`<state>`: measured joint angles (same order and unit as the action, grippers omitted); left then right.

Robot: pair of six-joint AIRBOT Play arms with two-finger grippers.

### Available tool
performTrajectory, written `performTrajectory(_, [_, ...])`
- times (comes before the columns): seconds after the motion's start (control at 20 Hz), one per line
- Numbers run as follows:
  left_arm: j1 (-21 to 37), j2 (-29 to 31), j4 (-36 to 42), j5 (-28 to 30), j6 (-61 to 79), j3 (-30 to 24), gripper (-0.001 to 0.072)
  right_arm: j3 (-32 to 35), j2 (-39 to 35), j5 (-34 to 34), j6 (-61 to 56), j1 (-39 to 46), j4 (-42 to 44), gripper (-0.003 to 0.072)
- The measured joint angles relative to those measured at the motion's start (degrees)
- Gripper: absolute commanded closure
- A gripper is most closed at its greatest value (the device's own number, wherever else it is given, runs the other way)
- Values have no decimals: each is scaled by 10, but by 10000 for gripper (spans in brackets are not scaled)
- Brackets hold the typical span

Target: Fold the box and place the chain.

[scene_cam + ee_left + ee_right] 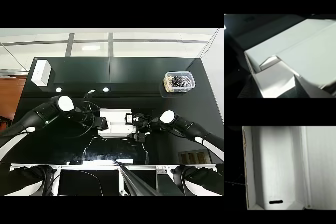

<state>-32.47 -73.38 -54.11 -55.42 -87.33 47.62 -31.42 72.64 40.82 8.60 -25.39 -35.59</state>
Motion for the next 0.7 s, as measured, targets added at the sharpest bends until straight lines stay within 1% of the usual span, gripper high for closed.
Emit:
performTrajectory(0.2, [-41,-19,-45,23,-80,12,158,0,0,0,0,0,0,254])
performTrajectory(0.45, [-80,-40,-131,36,-191,34,158,0,0,0,0,0,0,254])
performTrajectory(0.5, [-85,-43,-150,34,-214,37,159,0,0,0,0,0,0,254])
performTrajectory(0.65, [-103,-58,-210,3,-278,54,161,0,0,0,0,0,0,255])
performTrajectory(0.7, [-112,-65,-229,-10,-298,62,193,0,0,0,0,0,0,254])
